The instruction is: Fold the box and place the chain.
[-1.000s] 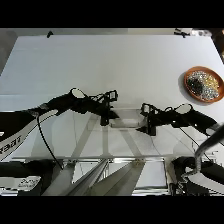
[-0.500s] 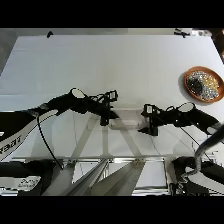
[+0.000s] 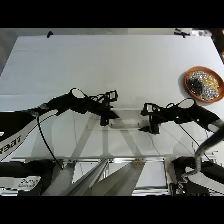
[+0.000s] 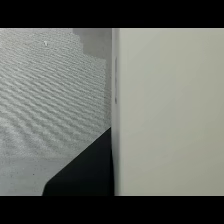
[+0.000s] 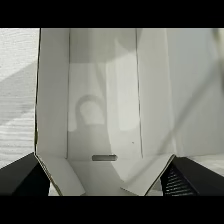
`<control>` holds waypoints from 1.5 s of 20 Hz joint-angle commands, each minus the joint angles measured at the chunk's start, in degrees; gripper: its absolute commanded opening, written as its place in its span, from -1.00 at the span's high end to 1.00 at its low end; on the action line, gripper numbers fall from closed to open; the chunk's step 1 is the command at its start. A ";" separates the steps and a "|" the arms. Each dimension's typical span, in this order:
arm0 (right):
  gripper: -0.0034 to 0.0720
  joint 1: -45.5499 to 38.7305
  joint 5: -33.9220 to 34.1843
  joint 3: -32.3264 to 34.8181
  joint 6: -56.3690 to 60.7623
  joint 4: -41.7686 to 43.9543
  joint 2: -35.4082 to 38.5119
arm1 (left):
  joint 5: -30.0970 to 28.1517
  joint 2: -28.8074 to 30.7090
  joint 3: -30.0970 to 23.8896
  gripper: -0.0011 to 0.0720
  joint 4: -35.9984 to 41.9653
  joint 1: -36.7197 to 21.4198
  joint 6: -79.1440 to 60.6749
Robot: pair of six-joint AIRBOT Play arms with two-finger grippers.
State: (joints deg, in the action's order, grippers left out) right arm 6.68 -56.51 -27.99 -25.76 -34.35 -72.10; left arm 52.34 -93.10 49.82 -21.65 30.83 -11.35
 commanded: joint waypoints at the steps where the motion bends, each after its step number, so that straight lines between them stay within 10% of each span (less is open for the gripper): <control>1: -0.84 0.00 0.33 -0.17 -0.02 0.22 -0.94 | 0.00 0.02 0.07 0.94 0.00 -0.02 0.00; 15: -0.63 3.26 3.45 -0.17 0.07 2.12 -2.14 | 0.00 0.02 0.07 0.94 0.00 -0.02 0.00; 18: -0.13 3.26 3.34 -0.15 0.50 -0.76 -2.14 | -0.02 0.02 0.07 0.94 0.00 -0.02 0.00; 30: 0.01 3.28 4.04 -0.15 1.97 -5.05 -2.14 | -0.02 0.02 0.07 0.94 0.00 -0.02 0.00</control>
State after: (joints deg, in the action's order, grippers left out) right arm 9.93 -52.77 -28.18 -24.03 -38.41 -74.19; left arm 52.36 -93.10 49.82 -21.65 30.81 -11.38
